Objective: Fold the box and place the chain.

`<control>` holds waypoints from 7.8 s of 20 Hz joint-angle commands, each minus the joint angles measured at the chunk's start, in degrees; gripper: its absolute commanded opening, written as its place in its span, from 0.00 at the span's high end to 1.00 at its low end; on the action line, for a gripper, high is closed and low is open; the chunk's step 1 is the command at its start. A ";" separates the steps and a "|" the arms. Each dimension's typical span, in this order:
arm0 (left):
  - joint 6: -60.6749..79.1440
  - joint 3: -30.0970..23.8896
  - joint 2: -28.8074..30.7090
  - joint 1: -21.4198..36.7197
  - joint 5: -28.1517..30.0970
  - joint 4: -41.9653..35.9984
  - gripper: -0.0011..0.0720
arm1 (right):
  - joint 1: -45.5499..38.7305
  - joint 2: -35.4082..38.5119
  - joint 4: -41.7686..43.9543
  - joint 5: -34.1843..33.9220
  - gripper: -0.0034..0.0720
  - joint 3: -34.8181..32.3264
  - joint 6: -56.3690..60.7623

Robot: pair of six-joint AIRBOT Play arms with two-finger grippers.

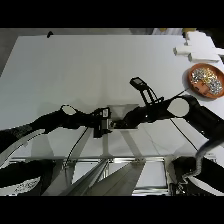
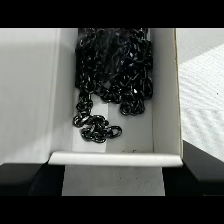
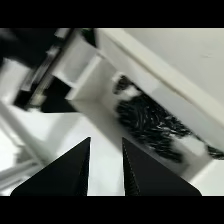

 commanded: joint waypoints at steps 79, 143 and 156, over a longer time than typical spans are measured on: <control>0.02 0.02 0.00 -0.04 0.02 0.02 0.80 | 2.12 12.33 17.29 -15.80 0.93 -8.44 -51.82; 0.02 0.02 0.00 -0.02 0.02 0.02 0.80 | -11.04 16.17 25.83 -1.40 0.93 -10.54 -44.96; 0.02 0.02 0.00 -0.04 0.02 0.02 0.80 | -3.80 5.97 20.44 -8.15 0.93 -10.56 -47.50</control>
